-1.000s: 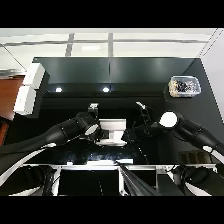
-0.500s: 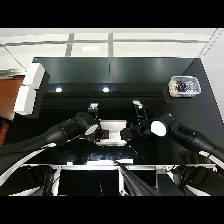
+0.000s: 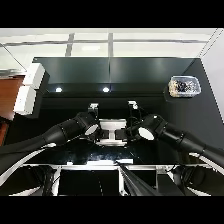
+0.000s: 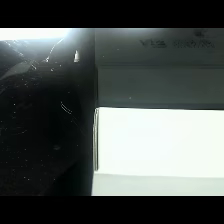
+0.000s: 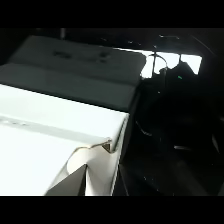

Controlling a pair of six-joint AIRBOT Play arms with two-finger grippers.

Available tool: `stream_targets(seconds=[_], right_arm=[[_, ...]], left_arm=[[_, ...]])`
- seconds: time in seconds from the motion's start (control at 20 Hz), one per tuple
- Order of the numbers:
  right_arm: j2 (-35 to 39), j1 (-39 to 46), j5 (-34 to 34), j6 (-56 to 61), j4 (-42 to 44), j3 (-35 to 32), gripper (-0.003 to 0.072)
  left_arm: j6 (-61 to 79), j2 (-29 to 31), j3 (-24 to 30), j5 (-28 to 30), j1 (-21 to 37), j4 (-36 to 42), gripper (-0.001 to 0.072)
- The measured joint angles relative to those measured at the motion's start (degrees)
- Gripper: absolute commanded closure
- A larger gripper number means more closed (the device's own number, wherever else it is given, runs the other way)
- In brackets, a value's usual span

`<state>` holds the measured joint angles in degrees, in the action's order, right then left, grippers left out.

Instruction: Fold the box and place the chain.

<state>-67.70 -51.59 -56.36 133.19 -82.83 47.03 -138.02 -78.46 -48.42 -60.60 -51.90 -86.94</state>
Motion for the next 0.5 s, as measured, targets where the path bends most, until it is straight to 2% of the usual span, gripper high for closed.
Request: stream_targets(seconds=[0.5], right_arm=[[-5.3,-0.9,-2.8,8.4,-2.2,2.8,0.0463]], left_arm=[[0.0,0.0,0.0,0.0,0.0,-0.7,0.0681]])
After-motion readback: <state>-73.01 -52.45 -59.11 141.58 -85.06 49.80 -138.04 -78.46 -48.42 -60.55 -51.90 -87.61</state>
